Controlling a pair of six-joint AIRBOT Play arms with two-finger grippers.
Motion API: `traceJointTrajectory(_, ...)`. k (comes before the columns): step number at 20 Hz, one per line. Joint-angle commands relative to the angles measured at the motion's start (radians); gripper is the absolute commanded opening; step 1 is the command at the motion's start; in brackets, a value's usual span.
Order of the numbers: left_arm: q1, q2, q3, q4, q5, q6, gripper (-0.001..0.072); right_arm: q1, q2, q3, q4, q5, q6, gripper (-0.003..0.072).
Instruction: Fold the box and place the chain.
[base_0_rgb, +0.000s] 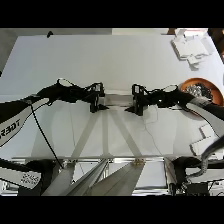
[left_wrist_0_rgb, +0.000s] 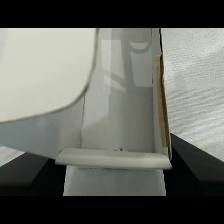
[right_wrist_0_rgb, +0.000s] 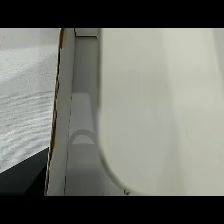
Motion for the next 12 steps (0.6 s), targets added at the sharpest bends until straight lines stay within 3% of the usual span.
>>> traceJointTrajectory(1, 0.000, 0.000, 0.000, 0.001, -0.003, 0.000, 0.0341, 0.001, 0.000, 0.000, 0.005, 0.002, 0.001, 0.0540)
traceJointTrajectory(2, 0.000, 0.000, 0.000, 0.001, -0.003, 0.000, 0.0341, 0.000, 0.000, 0.000, 0.004, 0.002, 0.000, 0.0569)
traceJointTrajectory(3, 0.000, 0.000, 0.000, 0.001, -0.003, 0.000, 0.0341, -0.001, 0.002, 0.000, -0.010, -0.002, 0.000, 0.0648)
traceJointTrajectory(4, 0.000, 0.000, 0.000, 0.001, -0.002, 0.000, 0.0341, -0.005, 0.010, 0.000, -0.043, -0.004, 0.000, 0.0659)
traceJointTrajectory(12, 0.000, 0.000, 0.000, 0.001, -0.006, 0.000, 0.0342, -0.117, 0.183, 0.000, -0.336, -0.007, 0.140, 0.0655)
